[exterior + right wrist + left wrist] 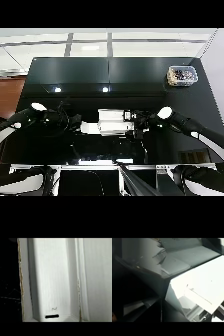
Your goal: Fold the box and place the chain.
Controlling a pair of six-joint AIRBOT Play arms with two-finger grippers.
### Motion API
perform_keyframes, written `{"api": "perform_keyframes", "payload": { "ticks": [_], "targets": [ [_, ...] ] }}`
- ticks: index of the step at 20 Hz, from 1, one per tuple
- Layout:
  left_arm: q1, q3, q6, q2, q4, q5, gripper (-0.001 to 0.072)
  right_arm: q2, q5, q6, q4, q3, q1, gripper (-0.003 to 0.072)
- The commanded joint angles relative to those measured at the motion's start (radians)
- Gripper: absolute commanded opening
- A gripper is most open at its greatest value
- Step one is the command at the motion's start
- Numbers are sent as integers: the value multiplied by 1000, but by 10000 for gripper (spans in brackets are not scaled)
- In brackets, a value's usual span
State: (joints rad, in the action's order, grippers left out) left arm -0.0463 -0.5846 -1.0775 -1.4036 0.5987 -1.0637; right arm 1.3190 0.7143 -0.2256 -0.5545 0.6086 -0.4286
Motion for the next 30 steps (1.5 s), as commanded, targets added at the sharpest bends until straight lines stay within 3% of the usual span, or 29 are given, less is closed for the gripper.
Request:
{"api": "perform_keyframes", "payload": {
  "ticks": [1, 3, 4, 5, 6, 7, 14, 18, 21, 23, 30],
  "targets": [
    [-24, 0, 117, -7, -64, -34, 28, 1, 0, 0, 0, 0, 0, 24],
    [-23, -12, 137, -7, -84, -55, 34, 1, 0, 0, 0, 0, 0, 24],
    [-23, -21, 143, -7, -88, -71, 128, 1, 0, 0, 0, 0, 0, 24],
    [-23, -31, 155, -7, -88, -87, 330, 1, 0, 0, 0, 0, 0, 24],
    [-23, -41, 154, -7, -88, -102, 597, 1, 0, 0, 0, 0, 0, 24],
    [-23, -49, 154, -7, -88, -115, 694, 1, 0, 0, 0, 0, 0, 24],
    [-92, -91, 122, -5, -128, -175, 685, 1, 0, 0, 0, 0, 0, 24],
    [-184, -175, -8, -1, -2, -174, 552, 1, 0, 0, 0, 0, 0, 24],
    [-226, -238, -147, 17, 101, -170, 532, 1, 0, 0, 0, 0, 0, 24],
    [-245, -261, -222, 26, 103, -166, 419, 1, 0, 0, 0, 0, 0, 24],
    [-348, -311, -406, 27, 210, -81, 408, 1, 0, 0, 0, 0, 0, 24]
  ]
}}
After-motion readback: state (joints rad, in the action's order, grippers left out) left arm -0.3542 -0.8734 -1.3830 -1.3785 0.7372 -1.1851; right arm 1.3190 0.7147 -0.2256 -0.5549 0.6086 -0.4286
